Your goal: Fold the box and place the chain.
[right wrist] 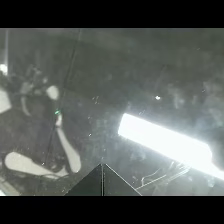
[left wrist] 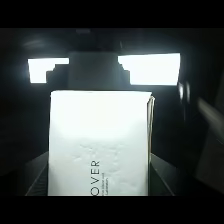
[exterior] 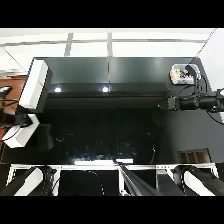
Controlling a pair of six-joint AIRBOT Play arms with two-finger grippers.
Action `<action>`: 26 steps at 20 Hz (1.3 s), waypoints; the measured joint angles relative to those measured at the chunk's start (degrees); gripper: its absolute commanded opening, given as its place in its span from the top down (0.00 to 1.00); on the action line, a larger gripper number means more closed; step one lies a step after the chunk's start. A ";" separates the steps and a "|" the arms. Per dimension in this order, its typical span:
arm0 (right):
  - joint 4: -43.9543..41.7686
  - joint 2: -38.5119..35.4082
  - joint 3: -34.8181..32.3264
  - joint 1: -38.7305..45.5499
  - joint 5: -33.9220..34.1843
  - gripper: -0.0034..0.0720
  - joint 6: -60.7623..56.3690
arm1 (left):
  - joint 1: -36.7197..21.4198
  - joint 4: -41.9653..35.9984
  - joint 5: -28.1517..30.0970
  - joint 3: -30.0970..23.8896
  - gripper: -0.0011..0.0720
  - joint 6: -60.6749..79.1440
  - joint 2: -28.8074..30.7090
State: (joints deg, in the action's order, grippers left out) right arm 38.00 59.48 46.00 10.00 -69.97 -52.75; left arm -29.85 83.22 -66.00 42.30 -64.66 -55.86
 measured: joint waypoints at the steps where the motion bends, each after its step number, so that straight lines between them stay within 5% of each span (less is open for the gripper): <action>1: 0.07 0.00 0.00 0.00 0.28 0.94 0.00 | -2.56 -0.52 1.64 -0.24 0.61 0.37 0.17; 8: 0.20 0.00 -0.02 0.00 2.51 0.94 -0.22 | -8.90 -8.15 13.60 -0.74 0.61 16.72 -1.77; 21: 0.17 0.00 -0.02 0.00 5.66 0.94 -0.68 | -7.21 -18.86 23.19 -0.79 0.56 27.54 -11.78; 22: 0.17 0.00 -0.02 0.00 5.70 0.94 -0.83 | -6.38 -19.28 23.89 -0.76 0.39 27.85 -12.04; 23: 0.17 0.00 -0.02 0.00 5.75 0.94 -0.90 | -5.57 -19.56 24.11 -0.63 0.02 28.06 -12.22; 26: 0.15 0.00 -0.02 0.00 5.31 0.94 -1.31 | -3.76 -20.20 25.20 1.29 0.01 28.26 -12.44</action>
State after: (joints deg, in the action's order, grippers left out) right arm 38.15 59.48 45.98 10.00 -64.66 -54.06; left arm -33.61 63.02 -40.80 43.59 -36.40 -68.29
